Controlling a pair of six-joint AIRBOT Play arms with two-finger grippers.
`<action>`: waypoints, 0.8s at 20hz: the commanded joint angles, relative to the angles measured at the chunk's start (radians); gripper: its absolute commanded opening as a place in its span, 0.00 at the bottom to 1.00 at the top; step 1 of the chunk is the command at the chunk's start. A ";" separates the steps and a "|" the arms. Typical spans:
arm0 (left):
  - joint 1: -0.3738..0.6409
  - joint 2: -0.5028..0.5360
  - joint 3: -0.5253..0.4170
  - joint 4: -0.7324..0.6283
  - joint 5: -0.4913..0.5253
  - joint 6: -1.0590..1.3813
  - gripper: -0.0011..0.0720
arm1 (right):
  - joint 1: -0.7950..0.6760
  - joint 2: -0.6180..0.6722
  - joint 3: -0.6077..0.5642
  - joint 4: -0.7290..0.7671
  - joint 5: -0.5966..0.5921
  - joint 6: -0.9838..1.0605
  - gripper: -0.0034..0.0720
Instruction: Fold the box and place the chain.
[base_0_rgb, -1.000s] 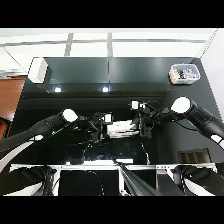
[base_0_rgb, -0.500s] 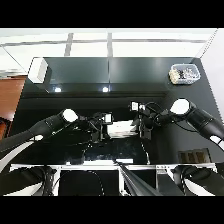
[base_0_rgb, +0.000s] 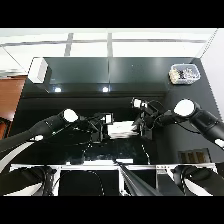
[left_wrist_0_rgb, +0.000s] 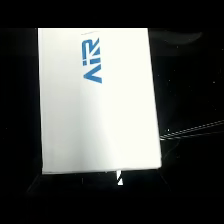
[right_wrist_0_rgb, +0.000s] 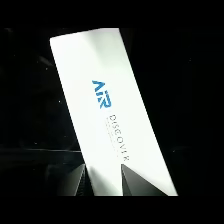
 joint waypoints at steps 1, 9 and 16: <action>0.000 0.000 0.000 0.000 0.001 -0.001 0.67 | 0.000 0.027 0.002 0.021 0.038 0.234 0.40; 0.000 0.000 0.000 0.000 0.002 -0.001 0.67 | 0.019 -0.097 -0.022 0.163 -0.120 0.606 0.07; 0.000 0.000 0.000 0.000 0.006 0.000 0.67 | 0.014 -0.178 -0.039 0.110 -0.122 0.596 0.07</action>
